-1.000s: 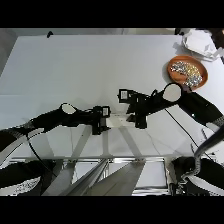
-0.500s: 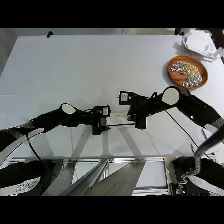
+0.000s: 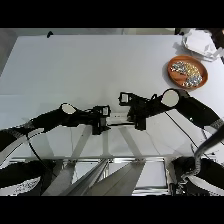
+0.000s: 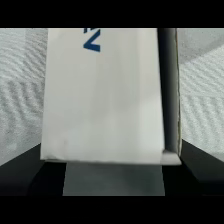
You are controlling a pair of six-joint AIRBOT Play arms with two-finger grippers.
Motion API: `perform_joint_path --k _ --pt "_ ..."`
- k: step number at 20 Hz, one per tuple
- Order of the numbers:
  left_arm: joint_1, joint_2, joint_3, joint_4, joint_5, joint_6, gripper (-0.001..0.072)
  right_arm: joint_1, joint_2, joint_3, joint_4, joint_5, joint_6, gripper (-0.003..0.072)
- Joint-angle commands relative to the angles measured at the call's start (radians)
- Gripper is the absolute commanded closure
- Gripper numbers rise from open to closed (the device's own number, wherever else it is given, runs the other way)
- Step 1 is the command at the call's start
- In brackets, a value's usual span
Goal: Fold the box and place the chain.
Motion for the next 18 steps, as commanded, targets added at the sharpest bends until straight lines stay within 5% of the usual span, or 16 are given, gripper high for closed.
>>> perform_joint_path --k 1,5,8,18 --pt "0.0 0.001 0.0 0.001 0.0 0.001 0.0438 0.018 0.0 -0.015 -0.006 -0.005 0.011 0.051" --pt "0.0 0.001 0.0 0.001 0.0 0.001 0.0438 0.066 0.0 -0.038 -0.021 -0.027 0.012 0.0506" --pt "0.0 0.001 0.0 0.001 0.0 0.001 0.0438 0.07 0.002 -0.037 -0.038 -0.024 0.042 0.032" --pt "0.0 0.001 0.0 0.001 0.0 0.001 0.0438 0.07 0.116 -0.036 -0.024 -0.078 0.06 0.0324"
